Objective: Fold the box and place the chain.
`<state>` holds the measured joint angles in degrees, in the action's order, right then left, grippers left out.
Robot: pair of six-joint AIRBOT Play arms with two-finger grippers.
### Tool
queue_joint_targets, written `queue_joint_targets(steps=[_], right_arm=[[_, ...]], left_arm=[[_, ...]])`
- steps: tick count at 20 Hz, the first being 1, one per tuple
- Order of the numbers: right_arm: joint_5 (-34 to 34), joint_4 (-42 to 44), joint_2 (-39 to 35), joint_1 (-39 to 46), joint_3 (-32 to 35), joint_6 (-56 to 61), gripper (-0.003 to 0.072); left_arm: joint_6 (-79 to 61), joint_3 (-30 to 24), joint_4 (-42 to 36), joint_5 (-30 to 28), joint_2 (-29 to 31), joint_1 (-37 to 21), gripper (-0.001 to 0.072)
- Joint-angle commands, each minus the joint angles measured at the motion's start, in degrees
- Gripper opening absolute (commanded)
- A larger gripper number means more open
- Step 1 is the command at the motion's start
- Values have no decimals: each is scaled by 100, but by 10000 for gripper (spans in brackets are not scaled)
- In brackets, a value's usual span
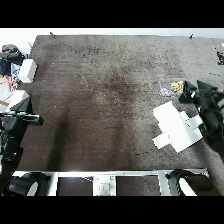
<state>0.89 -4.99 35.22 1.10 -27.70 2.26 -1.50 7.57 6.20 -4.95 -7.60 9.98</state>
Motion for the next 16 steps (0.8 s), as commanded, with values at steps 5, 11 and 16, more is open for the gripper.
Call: queue_joint_targets(steps=[5, 11, 16], right_arm=[[4699, -2994, 2518, 2846, -2312, 2723, 467], [7890, -4760, 4472, 4605, -4780, 3532, 458], [9414, -6253, 6096, 4776, -6319, 3657, 458]], left_arm=[[-2, 0, 0, -2, 2, -2, 12], [-2, 0, 0, 0, 2, -2, 13], [-4, 0, 0, 0, 2, -2, 12]])
